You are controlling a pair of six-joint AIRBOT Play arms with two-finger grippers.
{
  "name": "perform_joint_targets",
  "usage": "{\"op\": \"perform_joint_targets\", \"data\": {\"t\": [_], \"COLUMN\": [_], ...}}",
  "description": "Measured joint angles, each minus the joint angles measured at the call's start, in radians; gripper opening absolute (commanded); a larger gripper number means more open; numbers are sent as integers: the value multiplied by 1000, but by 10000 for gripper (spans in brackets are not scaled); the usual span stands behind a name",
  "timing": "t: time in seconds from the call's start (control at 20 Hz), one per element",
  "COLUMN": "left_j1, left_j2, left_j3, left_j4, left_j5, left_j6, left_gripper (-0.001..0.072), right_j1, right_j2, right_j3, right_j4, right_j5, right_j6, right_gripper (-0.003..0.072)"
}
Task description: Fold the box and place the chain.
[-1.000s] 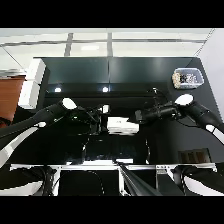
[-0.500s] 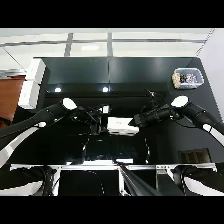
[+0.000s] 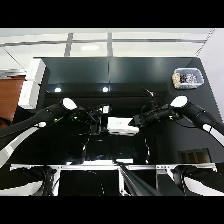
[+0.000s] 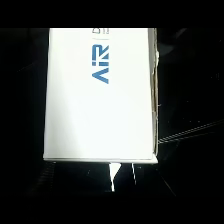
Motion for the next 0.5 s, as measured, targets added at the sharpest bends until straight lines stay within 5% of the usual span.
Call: {"op": "perform_joint_targets", "data": {"t": [0.3,0.45,0.5], "left_j1": [2,2,4], "left_j2": [1,8,14], "left_j3": [0,0,0], "left_j4": [-1,1,0], "left_j5": [5,6,8], "left_j6": [-3,-2,-3], "left_gripper": [361,720,720], "right_j1": [-58,-169,-213], "right_j2": [51,142,177], "right_j3": [121,199,212], "right_j4": [-32,-75,-89], "right_j5": [148,243,270], "right_j6": [-8,11,18], "right_gripper": [10,10,10]}}
